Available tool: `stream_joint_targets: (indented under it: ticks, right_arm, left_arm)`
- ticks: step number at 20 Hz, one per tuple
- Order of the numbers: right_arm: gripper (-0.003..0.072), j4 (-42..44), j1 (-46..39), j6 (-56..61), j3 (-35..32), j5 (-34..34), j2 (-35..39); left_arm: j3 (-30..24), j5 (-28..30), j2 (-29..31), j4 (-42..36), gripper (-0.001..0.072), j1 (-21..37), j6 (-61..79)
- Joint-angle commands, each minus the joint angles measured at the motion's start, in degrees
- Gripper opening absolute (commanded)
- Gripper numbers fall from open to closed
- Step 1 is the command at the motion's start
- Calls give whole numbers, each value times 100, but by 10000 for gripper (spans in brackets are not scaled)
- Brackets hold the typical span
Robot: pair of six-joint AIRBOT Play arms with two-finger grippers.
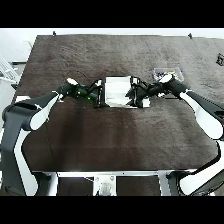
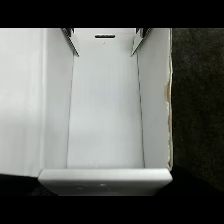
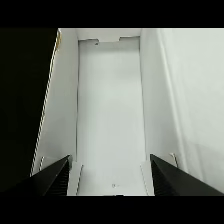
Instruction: Fold the box and place the chain.
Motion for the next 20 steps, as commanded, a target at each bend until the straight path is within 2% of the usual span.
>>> stream_joint_targets:
  ticks: [1,3,4,5,6,7,10,11,15,20]
  right_arm:
    - [614,-26,-4,-48,-2,9,-4]
    - [612,-57,-44,-13,4,15,0]
    - [520,-118,-85,50,4,46,24]
    - [309,-234,-140,155,11,186,85]
    - [265,-323,-190,267,9,345,160]
    - [258,-426,-240,411,9,424,223]
    - [101,-767,-391,750,9,634,415]
    - [21,-761,-437,850,9,750,492]
    - [15,-732,-649,1838,9,822,931]
    - [15,-503,-1547,4179,-11,809,1097]
  left_arm:
    - [-2,15,4,-4,419,7,0]
    - [-2,15,4,-4,419,7,0]
    - [-2,17,4,-4,419,7,0]
    - [-2,17,4,-4,419,7,0]
    - [-2,15,4,-4,419,7,0]
    - [-2,15,4,-4,419,7,0]
    - [-2,17,4,-4,419,7,0]
    - [-2,15,4,-4,419,7,0]
    - [-2,17,4,-4,419,7,0]
    - [-2,17,4,-4,419,7,0]
